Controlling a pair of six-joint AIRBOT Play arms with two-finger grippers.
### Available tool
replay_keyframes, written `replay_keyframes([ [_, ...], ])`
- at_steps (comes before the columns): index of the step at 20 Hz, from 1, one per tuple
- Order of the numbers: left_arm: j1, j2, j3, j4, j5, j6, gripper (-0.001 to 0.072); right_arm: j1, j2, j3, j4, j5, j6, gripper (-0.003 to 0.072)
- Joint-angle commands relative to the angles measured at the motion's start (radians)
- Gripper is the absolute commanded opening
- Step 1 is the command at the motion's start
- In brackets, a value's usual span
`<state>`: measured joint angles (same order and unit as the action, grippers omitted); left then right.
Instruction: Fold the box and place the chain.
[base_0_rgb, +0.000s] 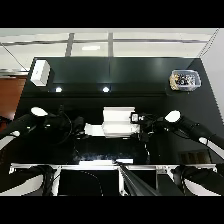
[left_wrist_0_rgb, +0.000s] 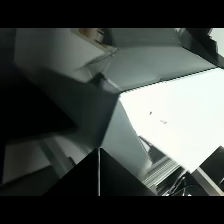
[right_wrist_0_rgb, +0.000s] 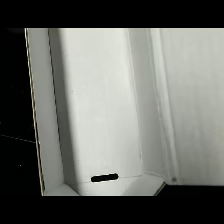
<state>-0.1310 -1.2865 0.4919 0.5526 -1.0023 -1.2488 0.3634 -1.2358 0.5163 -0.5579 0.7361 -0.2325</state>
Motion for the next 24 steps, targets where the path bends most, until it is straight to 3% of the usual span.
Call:
replay_keyframes([
  [1, -0.091, -0.057, 0.029, -0.064, 0.032, 0.033, 0.0030, 0.000, 0.001, 0.000, 0.000, 0.000, 0.000, 0.0440],
  [7, -0.077, -0.047, 0.166, -0.053, -0.122, 0.115, 0.0055, 0.000, 0.001, 0.000, 0.000, 0.000, 0.000, 0.0440],
  [8, -0.070, -0.036, 0.182, -0.049, -0.138, 0.113, 0.0172, 0.000, 0.001, 0.000, 0.000, 0.000, 0.000, 0.0440],
  [10, -0.053, -0.019, 0.204, -0.031, -0.167, 0.111, 0.0320, 0.000, 0.001, 0.000, 0.000, 0.000, 0.000, 0.0440],
  [12, -0.042, -0.015, 0.207, -0.030, -0.187, 0.089, 0.0574, 0.000, 0.001, 0.000, 0.000, 0.000, 0.000, 0.0440],
  [13, -0.043, -0.015, 0.207, -0.030, -0.190, 0.089, 0.0645, 0.000, 0.001, 0.000, 0.000, 0.000, 0.000, 0.0440],
  [20, -0.199, -0.015, 0.207, -0.022, -0.115, 0.090, 0.0622, 0.000, 0.001, 0.000, 0.000, 0.000, 0.000, 0.0440],
  [24, -0.214, -0.015, 0.207, -0.011, -0.093, 0.089, 0.0622, 0.000, 0.001, 0.000, 0.000, 0.000, 0.000, 0.0440],
])
